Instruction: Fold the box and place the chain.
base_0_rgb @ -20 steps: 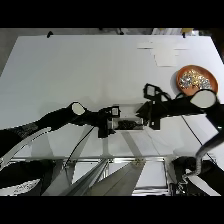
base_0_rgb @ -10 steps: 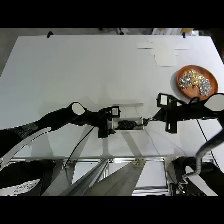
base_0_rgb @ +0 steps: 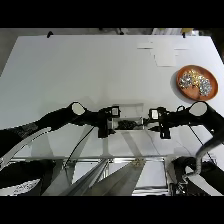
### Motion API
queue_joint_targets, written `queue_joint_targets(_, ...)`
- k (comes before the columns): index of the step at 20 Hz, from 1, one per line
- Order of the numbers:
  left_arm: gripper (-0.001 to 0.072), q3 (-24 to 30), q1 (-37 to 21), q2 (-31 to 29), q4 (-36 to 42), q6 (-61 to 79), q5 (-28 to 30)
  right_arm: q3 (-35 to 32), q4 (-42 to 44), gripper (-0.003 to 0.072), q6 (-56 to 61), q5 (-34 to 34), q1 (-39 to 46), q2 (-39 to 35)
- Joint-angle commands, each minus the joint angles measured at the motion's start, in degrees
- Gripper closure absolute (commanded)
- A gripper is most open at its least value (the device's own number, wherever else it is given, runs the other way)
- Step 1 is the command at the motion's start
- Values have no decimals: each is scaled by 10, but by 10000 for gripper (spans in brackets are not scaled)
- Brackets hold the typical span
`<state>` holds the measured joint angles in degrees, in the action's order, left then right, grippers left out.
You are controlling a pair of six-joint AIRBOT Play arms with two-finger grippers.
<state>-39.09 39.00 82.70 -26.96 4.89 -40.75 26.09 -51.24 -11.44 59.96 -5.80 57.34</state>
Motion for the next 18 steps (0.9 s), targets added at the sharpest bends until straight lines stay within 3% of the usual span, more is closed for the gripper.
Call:
queue_joint_targets(1, 456, 0, 0, 0, 0, 0, 0, -5, 34, 391, -38, -23, -3, 23)
queue_joint_targets(5, 456, 0, 0, 0, 0, 0, 0, -5, 47, 428, -58, -27, -12, 50)
queue_joint_targets(9, 456, 0, 0, 0, 0, 0, 0, -5, 26, 528, -49, -41, -35, 58)
queue_joint_targets(12, 456, 0, 0, 0, 0, 0, 0, -5, -8, 534, 2, -40, -21, 58)
queue_joint_targets(18, 456, 0, 0, 0, 0, 0, 0, -5, 33, 576, 7, -48, -20, 58)
